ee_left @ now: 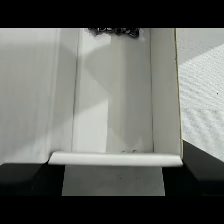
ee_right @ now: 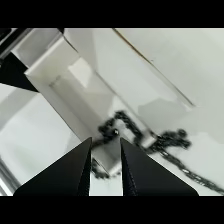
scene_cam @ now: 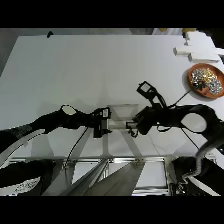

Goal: Fold the box and place the chain.

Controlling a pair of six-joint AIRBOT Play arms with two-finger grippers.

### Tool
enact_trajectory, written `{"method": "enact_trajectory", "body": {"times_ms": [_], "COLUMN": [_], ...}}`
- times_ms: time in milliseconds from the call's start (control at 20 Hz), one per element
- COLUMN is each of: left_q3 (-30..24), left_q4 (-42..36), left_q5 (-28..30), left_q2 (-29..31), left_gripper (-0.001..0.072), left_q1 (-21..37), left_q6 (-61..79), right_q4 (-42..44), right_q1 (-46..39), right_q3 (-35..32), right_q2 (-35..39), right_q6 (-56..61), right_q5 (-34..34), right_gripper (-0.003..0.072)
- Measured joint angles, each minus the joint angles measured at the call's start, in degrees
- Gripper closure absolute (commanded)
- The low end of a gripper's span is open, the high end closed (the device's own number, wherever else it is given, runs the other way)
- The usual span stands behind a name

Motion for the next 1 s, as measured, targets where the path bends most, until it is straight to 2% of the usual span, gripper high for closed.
{"method": "enact_trajectory", "body": {"times_ms": [200, 400, 650, 1000], "left_q3": [0.0, 0.0, 0.0, 0.0], "left_q4": [0.0, 0.0, 0.02, 0.0], "left_q5": [0.0, 0.02, 0.02, 0.0], "left_q2": [0.0, 0.0, 0.0, 0.0], "left_gripper": [0.0573, 0.0573, 0.0573, 0.0573], "left_q1": [0.0, 0.0, 0.0, 0.0], "left_q6": [0.0, 0.02, 0.02, 0.0], "right_q4": [-2.12, -1.07, 4.26, 7.52], "right_q1": [-4.09, -5.29, -5.57, -1.22], "right_q3": [-1.9, -9.81, -19.17, -21.92], "right_q2": [6.21, 8.35, 9.01, 6.6], "right_q6": [-9.79, -20.13, -28.11, -30.27], "right_q5": [7.58, 9.53, 4.81, -5.33], "right_gripper": [0.0506, 0.0506, 0.0496, 0.0479]}}
